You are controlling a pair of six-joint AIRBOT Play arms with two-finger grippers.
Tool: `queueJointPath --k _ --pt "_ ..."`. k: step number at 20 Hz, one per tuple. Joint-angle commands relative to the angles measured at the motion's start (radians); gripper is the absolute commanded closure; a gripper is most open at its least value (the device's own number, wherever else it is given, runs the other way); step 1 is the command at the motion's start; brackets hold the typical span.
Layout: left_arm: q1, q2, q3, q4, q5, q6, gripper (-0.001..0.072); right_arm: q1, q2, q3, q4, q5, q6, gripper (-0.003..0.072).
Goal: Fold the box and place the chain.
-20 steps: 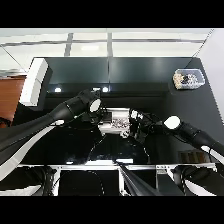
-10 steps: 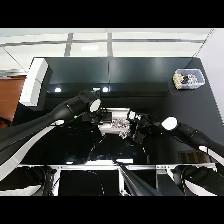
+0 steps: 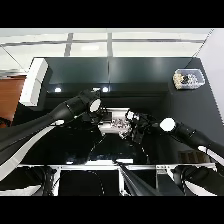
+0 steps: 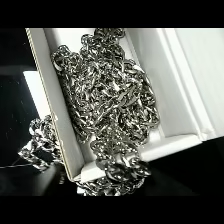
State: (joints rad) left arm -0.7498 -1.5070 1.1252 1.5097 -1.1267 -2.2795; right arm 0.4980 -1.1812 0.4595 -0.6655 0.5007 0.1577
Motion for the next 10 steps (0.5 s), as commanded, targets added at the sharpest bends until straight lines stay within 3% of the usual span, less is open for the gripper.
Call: queueJointPath --k 1,2,3,4,5,10 --pt "0.000 0.000 0.000 0.000 0.000 0.002 0.0683 0.001 -0.001 -0.001 -0.076 -0.008 0.068 0.0257" --pt "0.000 0.000 0.000 0.000 0.000 0.002 0.0682 0.001 -0.001 -0.001 -0.076 -0.005 0.068 0.0311" --pt "0.000 0.000 0.000 0.000 0.000 0.002 0.0682 0.001 0.000 0.000 -0.077 -0.001 0.068 0.0458" --pt "0.000 0.000 0.000 0.000 0.000 0.002 0.0682 0.001 0.002 0.000 -0.077 0.000 0.068 0.0536" --pt "0.000 0.000 0.000 0.000 0.000 0.002 0.0682 0.001 0.005 -0.001 -0.077 0.001 0.068 0.0569" --pt "0.000 0.000 0.000 0.000 0.000 0.002 0.0682 0.000 0.019 0.000 -0.077 0.001 0.068 0.0571"
